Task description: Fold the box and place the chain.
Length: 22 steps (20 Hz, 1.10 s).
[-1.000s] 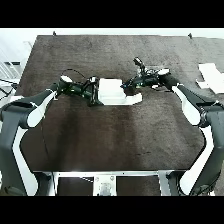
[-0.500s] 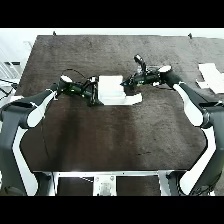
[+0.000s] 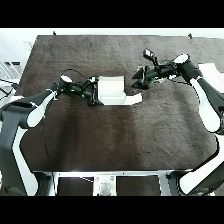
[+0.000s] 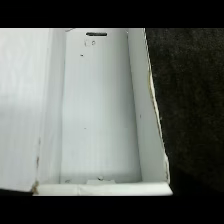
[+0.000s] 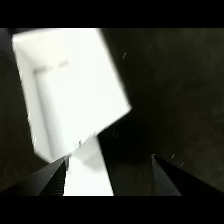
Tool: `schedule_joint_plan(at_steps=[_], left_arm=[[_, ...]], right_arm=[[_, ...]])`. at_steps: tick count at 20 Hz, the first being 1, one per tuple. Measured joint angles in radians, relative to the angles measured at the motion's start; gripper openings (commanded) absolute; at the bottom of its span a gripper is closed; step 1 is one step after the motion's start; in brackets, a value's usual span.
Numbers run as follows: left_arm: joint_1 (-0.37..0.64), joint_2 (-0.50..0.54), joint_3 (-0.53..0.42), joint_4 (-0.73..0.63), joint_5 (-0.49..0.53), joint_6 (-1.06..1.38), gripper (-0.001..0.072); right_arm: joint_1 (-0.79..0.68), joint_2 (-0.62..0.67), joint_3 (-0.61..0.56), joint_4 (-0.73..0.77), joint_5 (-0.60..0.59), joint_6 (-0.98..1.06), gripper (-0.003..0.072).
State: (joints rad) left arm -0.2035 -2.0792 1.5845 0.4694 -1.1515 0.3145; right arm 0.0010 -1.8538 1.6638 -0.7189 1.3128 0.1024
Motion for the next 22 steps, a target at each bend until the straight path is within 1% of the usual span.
schedule_joint_plan(at_steps=[4, 8, 12, 14, 16, 17, 18, 19, 20, 22], left_arm=[[0.0, 0.0, 0.0, 0.0, 0.0, 0.0, 0.0407], [0.0, 0.0, 0.0, 0.0, 0.0, 0.0, 0.0407], [0.0, 0.0, 0.0, 0.0, 0.0, 0.0, 0.0407], [0.0, 0.0, 0.0, 0.0, -0.001, 0.0, 0.0407], [0.0, 0.0, 0.0, 0.0, -0.001, 0.0, 0.0407], [0.0, 0.0, 0.0, 0.0, -0.001, 0.0, 0.0407], [0.0, 0.0, 0.0, 0.0, -0.001, 0.0, 0.0407], [0.0, 0.0, 0.0, 0.0, 0.0, 0.0, 0.0407], [0.0, 0.0, 0.0, 0.0, 0.0, 0.0, 0.0407], [0.001, 0.0, 0.0, 0.0, -0.001, 0.0, 0.0407]], right_arm=[[0.002, 0.006, -0.064, -0.084, 0.015, -0.11, 0.0627], [0.039, 0.007, -0.122, -0.115, -0.058, -0.167, 0.0626], [0.085, 0.0, -0.143, -0.124, -0.119, -0.185, 0.0626], [0.103, -0.007, -0.147, -0.127, -0.134, -0.189, 0.0579], [0.118, -0.013, -0.149, -0.13, -0.142, -0.191, 0.0579], [0.126, -0.015, -0.15, -0.129, -0.143, -0.192, 0.0562], [0.131, -0.017, -0.15, -0.129, -0.146, -0.192, 0.0423], [0.135, -0.018, -0.15, -0.13, -0.148, -0.192, 0.0311], [0.138, -0.019, -0.15, -0.13, -0.149, -0.192, 0.0291], [0.146, -0.02, -0.15, -0.127, -0.152, -0.192, 0.0291]])
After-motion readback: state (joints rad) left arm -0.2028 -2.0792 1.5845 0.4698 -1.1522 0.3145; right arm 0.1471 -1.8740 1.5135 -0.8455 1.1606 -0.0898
